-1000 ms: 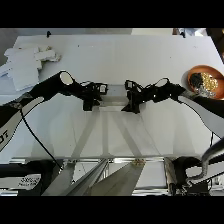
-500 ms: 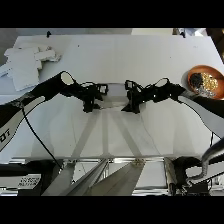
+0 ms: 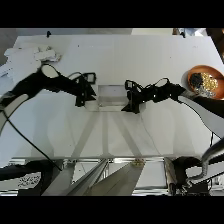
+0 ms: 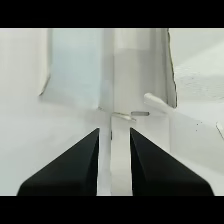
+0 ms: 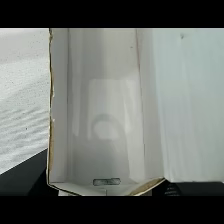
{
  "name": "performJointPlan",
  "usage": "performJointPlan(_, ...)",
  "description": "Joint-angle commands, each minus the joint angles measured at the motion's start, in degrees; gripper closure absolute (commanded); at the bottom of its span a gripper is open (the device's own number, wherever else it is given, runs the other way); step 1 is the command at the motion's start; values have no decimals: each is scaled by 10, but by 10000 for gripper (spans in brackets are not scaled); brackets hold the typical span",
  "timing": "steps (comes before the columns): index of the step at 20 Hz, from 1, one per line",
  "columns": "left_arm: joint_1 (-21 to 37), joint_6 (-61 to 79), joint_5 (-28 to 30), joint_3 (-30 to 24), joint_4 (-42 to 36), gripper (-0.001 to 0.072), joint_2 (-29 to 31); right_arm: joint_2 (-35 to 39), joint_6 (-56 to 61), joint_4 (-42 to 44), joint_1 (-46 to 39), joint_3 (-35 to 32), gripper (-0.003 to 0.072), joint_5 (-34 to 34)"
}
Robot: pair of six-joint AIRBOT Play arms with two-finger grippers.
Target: Fold the box and place the chain.
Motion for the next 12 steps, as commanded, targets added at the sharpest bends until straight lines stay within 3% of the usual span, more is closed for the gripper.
performJointPlan(1, 61, 0, -71, 0, -35, 501, 40, 0, 0, 0, 0, 1, 252, 0)
performJointPlan(3, 84, -29, -82, 0, -18, 522, 43, 0, 0, 0, 0, 1, 252, 0)
performJointPlan(5, 92, -93, -64, -8, 19, 695, 42, 0, 0, 0, 0, 1, 252, 0)
performJointPlan(8, 90, -186, -44, -38, 38, 700, 35, 0, 0, 0, 0, 1, 252, 0)
performJointPlan(12, 86, -342, 34, -97, 37, 701, 28, 0, 0, 0, 0, 1, 252, 0)
